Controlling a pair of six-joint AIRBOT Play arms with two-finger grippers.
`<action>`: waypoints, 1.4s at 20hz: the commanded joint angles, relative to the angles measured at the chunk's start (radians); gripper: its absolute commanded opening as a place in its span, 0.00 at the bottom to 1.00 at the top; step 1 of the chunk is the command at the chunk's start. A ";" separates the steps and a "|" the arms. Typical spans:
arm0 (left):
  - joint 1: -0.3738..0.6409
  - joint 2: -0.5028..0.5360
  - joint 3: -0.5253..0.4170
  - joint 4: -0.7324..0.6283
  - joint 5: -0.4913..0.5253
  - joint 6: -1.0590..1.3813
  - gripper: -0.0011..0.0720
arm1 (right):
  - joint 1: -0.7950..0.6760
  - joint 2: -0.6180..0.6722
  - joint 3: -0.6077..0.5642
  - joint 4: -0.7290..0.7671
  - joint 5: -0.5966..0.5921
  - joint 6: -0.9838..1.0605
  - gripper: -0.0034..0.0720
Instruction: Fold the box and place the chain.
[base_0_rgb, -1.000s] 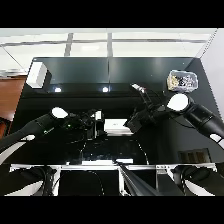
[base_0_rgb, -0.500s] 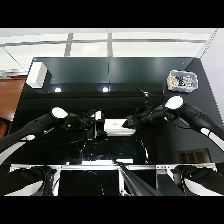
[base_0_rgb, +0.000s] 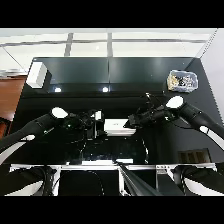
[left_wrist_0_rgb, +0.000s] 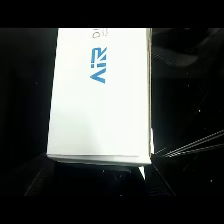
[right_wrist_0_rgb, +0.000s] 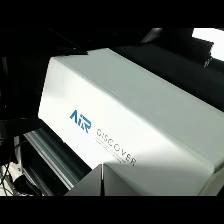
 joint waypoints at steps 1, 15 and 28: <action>0.000 -0.001 0.000 0.000 0.000 0.000 0.47 | -0.002 -0.030 -0.007 -0.022 -0.016 -0.031 0.05; 0.000 -0.001 0.000 0.000 0.001 0.000 0.47 | -0.004 -0.015 0.028 -0.029 0.039 -0.058 0.06; 0.003 0.121 0.198 0.366 -0.212 -0.543 0.99 | -0.556 0.505 0.092 -0.637 0.298 0.120 0.06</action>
